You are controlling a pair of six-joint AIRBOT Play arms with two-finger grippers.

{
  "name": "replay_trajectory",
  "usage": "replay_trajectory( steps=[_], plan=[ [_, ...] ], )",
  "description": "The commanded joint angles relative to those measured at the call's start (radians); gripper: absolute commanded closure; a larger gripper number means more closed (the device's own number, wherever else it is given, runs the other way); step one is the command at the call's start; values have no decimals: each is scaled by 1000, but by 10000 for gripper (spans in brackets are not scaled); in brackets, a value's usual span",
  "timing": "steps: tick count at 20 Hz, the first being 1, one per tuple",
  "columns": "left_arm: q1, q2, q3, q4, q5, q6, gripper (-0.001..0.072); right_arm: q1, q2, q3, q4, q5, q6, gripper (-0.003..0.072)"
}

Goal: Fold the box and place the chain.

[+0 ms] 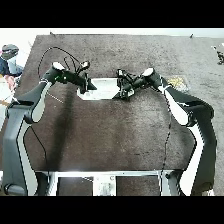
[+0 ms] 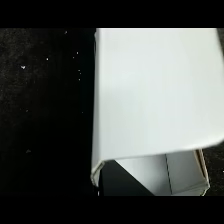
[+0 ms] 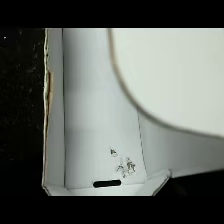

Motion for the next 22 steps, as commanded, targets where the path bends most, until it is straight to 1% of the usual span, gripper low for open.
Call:
replay_trajectory(
  steps=[1,5,7,13,15,17,18,19,22],
  plan=[
    [-1,0,0,0,0,0,698,2,-2,1,11,-5,2,88],
    [-1,0,0,0,0,0,698,6,-13,4,11,-6,-6,88],
    [-1,0,0,0,0,0,698,6,-13,4,11,-6,-5,120],
    [-1,0,0,0,0,0,698,6,-26,4,0,-6,-5,119],
    [-1,0,0,0,0,0,698,6,-26,4,4,-11,-5,213],
    [-1,0,0,0,0,0,698,5,-26,4,3,-17,-5,215],
    [-1,0,0,0,0,0,698,5,-26,4,-4,-17,-5,267],
    [-1,0,0,0,0,0,698,5,-26,4,-9,-19,-5,296],
    [-1,0,0,0,0,0,698,5,-26,4,-7,-35,-5,296]
  ],
)
